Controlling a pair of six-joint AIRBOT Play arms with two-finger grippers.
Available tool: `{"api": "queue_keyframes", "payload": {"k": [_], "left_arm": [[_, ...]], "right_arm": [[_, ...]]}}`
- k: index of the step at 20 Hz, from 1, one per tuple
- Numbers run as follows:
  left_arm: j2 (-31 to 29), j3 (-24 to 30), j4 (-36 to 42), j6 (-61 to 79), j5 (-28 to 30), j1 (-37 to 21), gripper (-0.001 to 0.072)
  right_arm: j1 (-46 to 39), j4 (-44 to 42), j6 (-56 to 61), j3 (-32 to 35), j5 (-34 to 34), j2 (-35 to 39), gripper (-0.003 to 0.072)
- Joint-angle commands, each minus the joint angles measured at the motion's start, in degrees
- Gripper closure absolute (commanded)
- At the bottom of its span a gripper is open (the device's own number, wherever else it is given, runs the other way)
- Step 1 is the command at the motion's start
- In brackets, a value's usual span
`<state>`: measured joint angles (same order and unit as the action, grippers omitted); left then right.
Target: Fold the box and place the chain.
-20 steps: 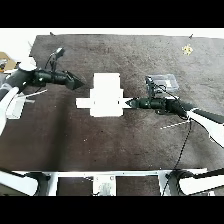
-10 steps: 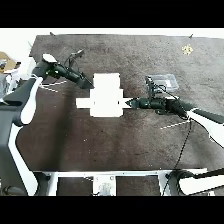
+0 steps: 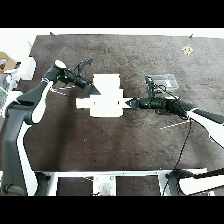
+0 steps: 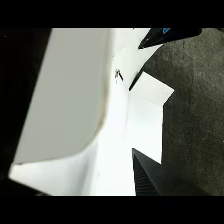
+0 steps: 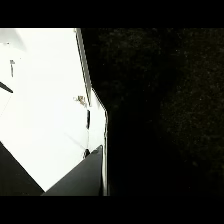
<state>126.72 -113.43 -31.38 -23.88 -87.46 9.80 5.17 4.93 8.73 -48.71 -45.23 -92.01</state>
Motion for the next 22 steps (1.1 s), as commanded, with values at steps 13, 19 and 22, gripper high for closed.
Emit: {"api": "queue_keyframes", "payload": {"k": [13,19,22], "left_arm": [[0.3,-0.1,-3.7,9.7,-3.6,0.4,0.0702],[0.0,-0.1,-4.5,13.9,-1.1,0.4,0.0703],[-0.3,-0.1,-4.2,16.2,3.1,0.4,0.0704]], "right_arm": [[0.0,0.0,0.0,0.0,0.1,0.0,0.06],[-6.9,0.1,-1.7,0.0,-4.8,6.4,0.0382],[-11.1,3.8,-1.7,0.0,-4.9,13.5,0.0381]]}}
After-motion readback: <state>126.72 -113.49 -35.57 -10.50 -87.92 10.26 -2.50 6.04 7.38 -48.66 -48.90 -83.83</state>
